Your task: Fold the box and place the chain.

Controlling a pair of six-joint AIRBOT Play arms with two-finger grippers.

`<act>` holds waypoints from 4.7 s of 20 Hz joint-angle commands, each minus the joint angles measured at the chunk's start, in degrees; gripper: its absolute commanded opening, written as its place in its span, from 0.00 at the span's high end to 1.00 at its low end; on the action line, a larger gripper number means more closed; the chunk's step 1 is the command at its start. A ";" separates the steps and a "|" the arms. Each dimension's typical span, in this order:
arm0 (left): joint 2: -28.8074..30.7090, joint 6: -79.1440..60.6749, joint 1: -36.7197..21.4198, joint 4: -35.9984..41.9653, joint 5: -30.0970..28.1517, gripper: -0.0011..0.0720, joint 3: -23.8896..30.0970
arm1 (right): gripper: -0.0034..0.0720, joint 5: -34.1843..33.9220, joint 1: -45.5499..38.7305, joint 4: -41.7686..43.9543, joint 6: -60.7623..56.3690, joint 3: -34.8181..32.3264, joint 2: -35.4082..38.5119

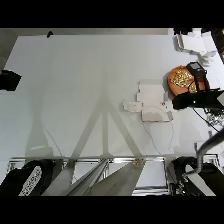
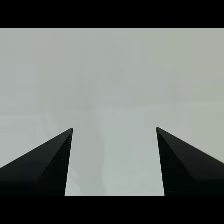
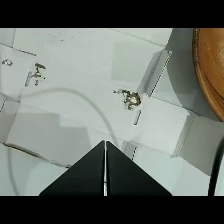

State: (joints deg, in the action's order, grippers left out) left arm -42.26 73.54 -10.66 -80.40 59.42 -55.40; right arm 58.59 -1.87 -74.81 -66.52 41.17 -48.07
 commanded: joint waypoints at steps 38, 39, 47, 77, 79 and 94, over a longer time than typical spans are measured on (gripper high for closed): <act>-0.04 -0.02 0.02 -0.02 0.00 0.21 -0.07 | 0.94 16.55 -13.14 11.08 10.58 18.49 -31.58; -0.04 -0.02 0.02 -0.02 0.00 0.21 -0.07 | 0.94 15.65 -13.14 13.03 11.98 17.92 -28.70; -0.04 -0.02 0.02 -0.02 0.00 0.21 -0.07 | 0.94 5.92 -8.59 32.33 30.38 -4.31 0.94; -0.04 -0.02 0.02 -0.02 0.00 0.21 -0.07 | 0.94 -32.20 14.01 74.10 64.52 -25.57 -11.61; -0.04 -0.02 0.02 0.00 0.00 0.21 -0.07 | 0.94 -32.28 14.01 75.10 66.01 -25.57 -11.82; -0.07 0.00 0.02 0.39 -0.20 0.21 -0.07 | 0.94 -29.66 14.01 75.03 66.38 -25.55 -11.82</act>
State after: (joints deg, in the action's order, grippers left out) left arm -42.28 73.54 -10.66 -80.38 59.42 -55.40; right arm 28.80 12.10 0.19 -0.16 15.64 -59.86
